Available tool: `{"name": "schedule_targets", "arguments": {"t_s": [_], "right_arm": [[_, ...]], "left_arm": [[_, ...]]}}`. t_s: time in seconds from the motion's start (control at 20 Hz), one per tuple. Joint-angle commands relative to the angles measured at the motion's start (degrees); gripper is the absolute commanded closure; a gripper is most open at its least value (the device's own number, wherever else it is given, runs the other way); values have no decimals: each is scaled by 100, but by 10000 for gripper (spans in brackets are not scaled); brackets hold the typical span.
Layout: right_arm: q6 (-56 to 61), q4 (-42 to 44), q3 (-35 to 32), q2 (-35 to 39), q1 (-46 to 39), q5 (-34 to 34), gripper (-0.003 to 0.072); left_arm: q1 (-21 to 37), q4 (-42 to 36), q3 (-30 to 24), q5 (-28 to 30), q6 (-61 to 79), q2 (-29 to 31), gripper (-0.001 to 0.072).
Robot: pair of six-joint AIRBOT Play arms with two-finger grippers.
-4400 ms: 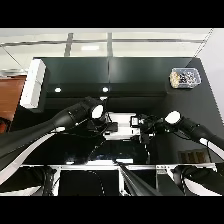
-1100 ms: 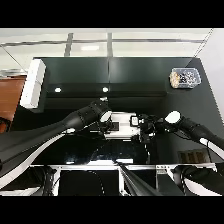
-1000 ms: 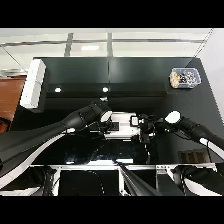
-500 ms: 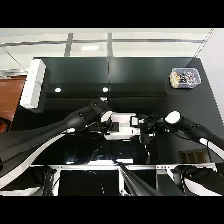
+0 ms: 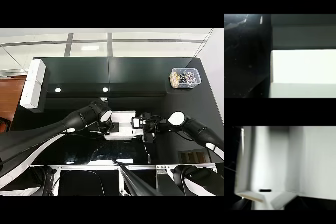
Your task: Fold the box and place the chain.
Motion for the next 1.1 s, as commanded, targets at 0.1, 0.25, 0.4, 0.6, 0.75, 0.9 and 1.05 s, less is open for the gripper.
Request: {"name": "schedule_targets", "arguments": {"t_s": [0.1,0.25,0.4,0.6,0.75,0.9,1.05], "right_arm": [[81,-398,2,315,-105,94,39],[76,-396,2,313,-173,179,39],[11,-393,0,313,-164,385,46],[11,-328,0,313,-164,496,214],[15,-199,0,313,-164,584,364],[15,173,0,297,-157,678,507],[13,636,0,282,-96,520,507]], "left_arm": [[63,2,-2,120,-35,-2,682],[59,2,-2,118,-31,-2,682],[57,2,-2,118,-31,-2,681],[57,2,-2,120,-31,-2,681],[57,-2,-2,118,-31,-2,681],[57,-13,-2,120,-31,-2,681],[57,-15,-2,122,-31,-2,682]]}}
